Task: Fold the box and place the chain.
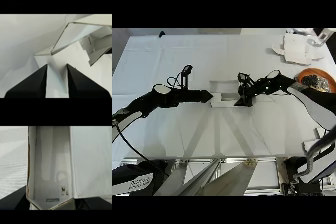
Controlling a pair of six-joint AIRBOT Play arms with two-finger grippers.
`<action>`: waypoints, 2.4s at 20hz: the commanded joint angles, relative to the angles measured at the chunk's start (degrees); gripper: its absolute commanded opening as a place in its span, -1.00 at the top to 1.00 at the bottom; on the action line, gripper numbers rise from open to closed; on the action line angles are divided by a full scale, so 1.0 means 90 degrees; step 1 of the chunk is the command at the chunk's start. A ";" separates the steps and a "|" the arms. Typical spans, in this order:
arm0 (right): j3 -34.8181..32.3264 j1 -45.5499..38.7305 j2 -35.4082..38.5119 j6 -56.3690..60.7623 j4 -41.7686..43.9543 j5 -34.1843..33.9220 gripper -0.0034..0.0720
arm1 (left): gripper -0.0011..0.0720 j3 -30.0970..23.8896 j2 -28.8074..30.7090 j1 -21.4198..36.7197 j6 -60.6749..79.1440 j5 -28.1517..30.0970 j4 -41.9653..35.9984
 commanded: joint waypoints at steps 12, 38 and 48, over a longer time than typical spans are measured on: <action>0.0000 0.0000 -0.0002 0.0000 0.0002 0.0000 0.02 | 0.19 0.0772 -0.0245 -0.0423 -0.2278 0.0002 0.2263; 0.0000 0.0000 -0.0002 0.0000 0.0002 0.0000 0.02 | 0.21 0.1020 -0.0316 -0.0461 -0.3878 -0.0525 0.3410; 0.0000 0.0000 -0.0002 0.0000 0.0002 0.0000 0.02 | 0.21 0.1124 -0.0323 -0.0464 -0.4165 -0.0561 0.4250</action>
